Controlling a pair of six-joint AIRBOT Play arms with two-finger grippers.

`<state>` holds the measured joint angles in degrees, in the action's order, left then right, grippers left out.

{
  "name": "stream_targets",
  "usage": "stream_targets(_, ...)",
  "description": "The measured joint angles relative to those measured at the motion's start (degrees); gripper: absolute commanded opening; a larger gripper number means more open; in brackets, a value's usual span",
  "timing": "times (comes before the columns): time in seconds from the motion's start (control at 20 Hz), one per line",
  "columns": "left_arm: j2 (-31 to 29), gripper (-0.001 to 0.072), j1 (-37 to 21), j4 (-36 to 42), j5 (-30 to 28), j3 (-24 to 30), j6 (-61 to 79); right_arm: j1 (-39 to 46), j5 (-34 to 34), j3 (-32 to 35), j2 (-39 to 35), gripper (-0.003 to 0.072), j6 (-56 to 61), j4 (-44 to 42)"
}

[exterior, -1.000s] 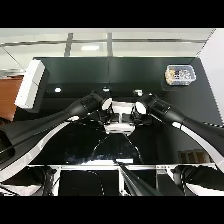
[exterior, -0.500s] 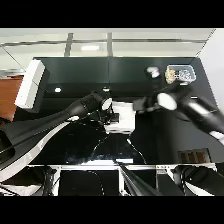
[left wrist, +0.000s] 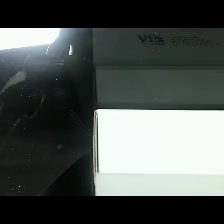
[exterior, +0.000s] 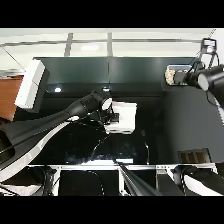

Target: Fold the box and place the chain.

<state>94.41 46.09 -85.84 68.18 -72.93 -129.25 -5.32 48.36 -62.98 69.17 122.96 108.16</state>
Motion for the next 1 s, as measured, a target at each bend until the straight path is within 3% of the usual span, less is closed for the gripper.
stream_targets(0.15,0.0,0.0026,0.0,0.0,0.0,0.0,0.0,7.7,-0.3,-11.5,12.3,0.0704,-2.6,-8.7)
stream_targets(0.35,0.0,0.0027,0.0,0.0,0.0,0.0,0.0,12.2,8.9,-32.2,29.6,0.0704,-5.7,-14.7)
stream_targets(0.55,0.0,0.0026,0.0,0.0,0.0,0.0,0.0,14.0,16.0,-47.3,41.6,0.0703,-5.9,-16.7)
stream_targets(0.75,0.0,0.0027,0.0,0.0,0.0,0.0,0.0,16.0,18.0,-52.9,47.1,0.0703,-4.9,-17.4)
stream_targets(1.0,0.0,0.0026,0.0,0.0,0.0,0.0,0.0,17.4,18.4,-54.5,50.3,0.0701,-6.8,-17.7)
